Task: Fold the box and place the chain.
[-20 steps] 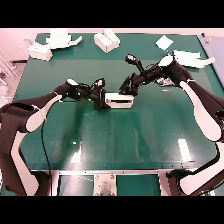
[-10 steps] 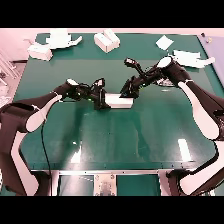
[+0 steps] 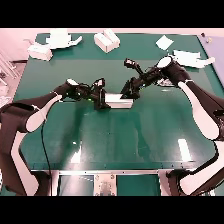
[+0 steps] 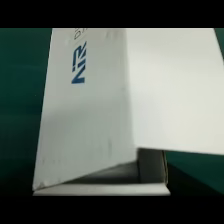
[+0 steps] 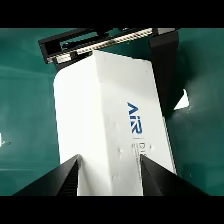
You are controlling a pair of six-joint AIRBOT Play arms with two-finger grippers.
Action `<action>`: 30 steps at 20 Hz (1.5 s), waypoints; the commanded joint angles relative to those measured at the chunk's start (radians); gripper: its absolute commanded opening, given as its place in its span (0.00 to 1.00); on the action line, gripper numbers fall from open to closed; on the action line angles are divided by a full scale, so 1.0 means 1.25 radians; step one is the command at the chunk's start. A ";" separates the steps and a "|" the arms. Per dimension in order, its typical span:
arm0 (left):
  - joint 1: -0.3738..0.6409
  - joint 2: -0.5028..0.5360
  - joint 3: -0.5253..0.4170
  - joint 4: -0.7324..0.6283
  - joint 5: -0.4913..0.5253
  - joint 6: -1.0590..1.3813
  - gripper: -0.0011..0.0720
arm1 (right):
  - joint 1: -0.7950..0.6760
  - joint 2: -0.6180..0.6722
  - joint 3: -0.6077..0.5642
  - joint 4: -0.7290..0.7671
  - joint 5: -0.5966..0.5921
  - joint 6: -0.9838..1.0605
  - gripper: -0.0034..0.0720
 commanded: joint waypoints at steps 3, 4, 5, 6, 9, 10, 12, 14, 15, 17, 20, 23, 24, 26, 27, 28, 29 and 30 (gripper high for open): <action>0.000 0.001 0.001 0.000 0.000 0.000 0.75 | 0.012 -0.006 0.001 -0.036 -0.041 0.000 0.62; 0.000 0.001 0.001 0.000 -0.001 0.000 0.75 | 0.015 -0.009 0.001 -0.050 -0.042 0.000 0.62; 0.000 0.001 0.001 0.000 -0.002 0.000 0.75 | 0.016 -0.009 0.001 -0.051 -0.044 0.000 0.62; 0.000 0.001 0.001 0.000 -0.002 0.000 0.75 | 0.016 -0.009 0.002 -0.051 -0.048 0.000 0.61; 0.000 0.000 0.001 0.000 -0.002 0.000 0.75 | 0.015 -0.009 0.019 -0.051 -0.053 0.000 0.61; 0.000 0.001 0.001 0.000 -0.002 0.000 0.75 | 0.015 -0.009 0.030 -0.051 -0.053 0.000 0.61; 0.000 0.001 0.001 0.000 -0.002 0.000 0.75 | 0.015 -0.009 0.047 -0.050 -0.053 0.000 0.61; 0.000 0.001 0.001 0.000 -0.002 0.000 0.75 | 0.015 -0.009 0.050 -0.048 -0.053 0.000 0.61; 0.000 0.001 0.001 0.000 -0.002 0.000 0.75 | 0.015 -0.010 0.050 -0.048 -0.053 0.000 0.61; 0.000 0.001 0.001 0.000 -0.002 0.000 0.75 | 0.015 -0.012 0.050 -0.048 -0.057 0.000 0.59; 0.000 0.001 0.001 0.000 -0.002 0.000 0.75 | 0.015 -0.012 0.049 -0.049 -0.064 0.001 0.59; 0.000 0.001 0.001 0.000 -0.005 0.000 0.75 | 0.015 -0.022 0.049 -0.048 -0.080 0.001 0.59; 0.000 0.001 0.001 0.000 -0.005 0.000 0.75 | 0.016 -0.025 0.048 -0.048 -0.079 0.009 0.59; 0.000 0.001 0.001 0.000 -0.005 0.000 0.75 | 0.021 -0.026 0.048 -0.048 -0.073 0.019 0.59; 0.000 0.001 0.001 0.000 -0.005 0.000 0.75 | 0.022 -0.026 0.048 -0.048 -0.071 0.019 0.59; 0.000 0.001 0.001 0.000 -0.005 0.000 0.75 | 0.022 -0.026 0.048 -0.049 -0.071 0.019 0.59; 0.000 0.001 0.001 0.000 -0.005 0.000 0.75 | 0.022 -0.026 0.048 -0.048 -0.069 0.020 0.59; 0.000 0.001 0.001 0.000 -0.005 0.000 0.75 | 0.022 -0.026 0.048 -0.048 -0.061 0.020 0.59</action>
